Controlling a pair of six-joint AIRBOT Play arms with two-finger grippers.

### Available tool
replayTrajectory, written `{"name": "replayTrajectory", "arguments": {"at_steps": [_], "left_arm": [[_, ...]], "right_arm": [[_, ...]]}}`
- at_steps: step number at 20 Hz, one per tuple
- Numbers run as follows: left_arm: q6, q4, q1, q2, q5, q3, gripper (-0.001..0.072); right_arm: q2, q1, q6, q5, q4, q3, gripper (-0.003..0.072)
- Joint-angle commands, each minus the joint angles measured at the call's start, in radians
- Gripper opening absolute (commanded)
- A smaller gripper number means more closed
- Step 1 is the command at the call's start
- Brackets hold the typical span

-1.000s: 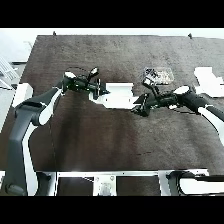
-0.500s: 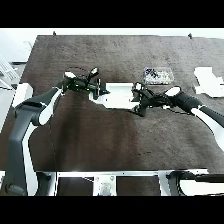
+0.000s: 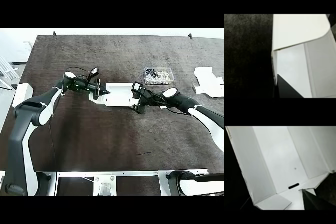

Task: Fold the box and place the chain.

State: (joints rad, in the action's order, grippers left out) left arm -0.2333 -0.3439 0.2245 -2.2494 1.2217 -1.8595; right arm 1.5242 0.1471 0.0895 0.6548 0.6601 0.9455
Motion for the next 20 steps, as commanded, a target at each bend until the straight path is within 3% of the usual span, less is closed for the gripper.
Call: {"name": "replayTrajectory", "arguments": {"at_steps": [1, 12, 20], "left_arm": [[0.0, 0.0, 0.0, -0.001, -0.002, 0.0, 0.0021], [0.0, -0.001, 0.0, -0.001, -0.002, 0.0, 0.0021], [0.0, -0.002, 0.0, -0.001, -0.002, 0.0, 0.0021]], "right_arm": [[-0.003, 0.0, 0.002, -0.038, -0.032, 0.006, 0.067], [-0.002, -0.031, 0.074, -0.025, -0.032, 0.064, 0.0672], [0.003, -0.039, 0.187, -0.007, -0.11, 0.071, 0.0672]]}}
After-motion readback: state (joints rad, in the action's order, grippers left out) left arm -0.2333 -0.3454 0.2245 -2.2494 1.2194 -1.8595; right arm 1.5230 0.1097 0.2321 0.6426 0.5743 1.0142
